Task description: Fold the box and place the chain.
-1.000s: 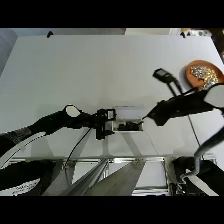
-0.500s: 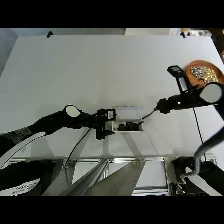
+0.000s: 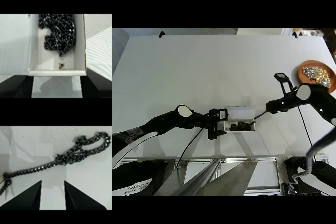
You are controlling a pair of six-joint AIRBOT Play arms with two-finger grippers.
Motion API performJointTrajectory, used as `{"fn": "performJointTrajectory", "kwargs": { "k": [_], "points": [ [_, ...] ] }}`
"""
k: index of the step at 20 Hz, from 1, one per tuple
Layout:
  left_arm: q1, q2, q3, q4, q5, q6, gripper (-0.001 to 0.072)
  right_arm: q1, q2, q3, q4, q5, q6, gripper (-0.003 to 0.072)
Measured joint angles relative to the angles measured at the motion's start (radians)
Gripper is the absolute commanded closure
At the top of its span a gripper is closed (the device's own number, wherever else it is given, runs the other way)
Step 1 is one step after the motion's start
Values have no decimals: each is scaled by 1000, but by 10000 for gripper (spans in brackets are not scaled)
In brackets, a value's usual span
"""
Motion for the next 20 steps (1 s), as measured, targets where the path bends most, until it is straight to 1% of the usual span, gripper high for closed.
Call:
{"fn": "performJointTrajectory", "kwargs": {
  "k": [3, 7, 11, 20],
  "points": [
    [0, 0, 0, 0, 0, 0, 397, 29, -41, 0, -5, -16, 7, 399],
    [0, 0, 0, 0, 0, 0, 397, 49, -64, 0, -20, -43, 18, 399],
    [0, 0, 0, 0, 0, 0, 397, 54, -89, 0, -50, -53, 42, 399],
    [0, 0, 0, 0, 0, 0, 397, 55, -127, -1, -63, -76, 59, 399]
  ]
}}
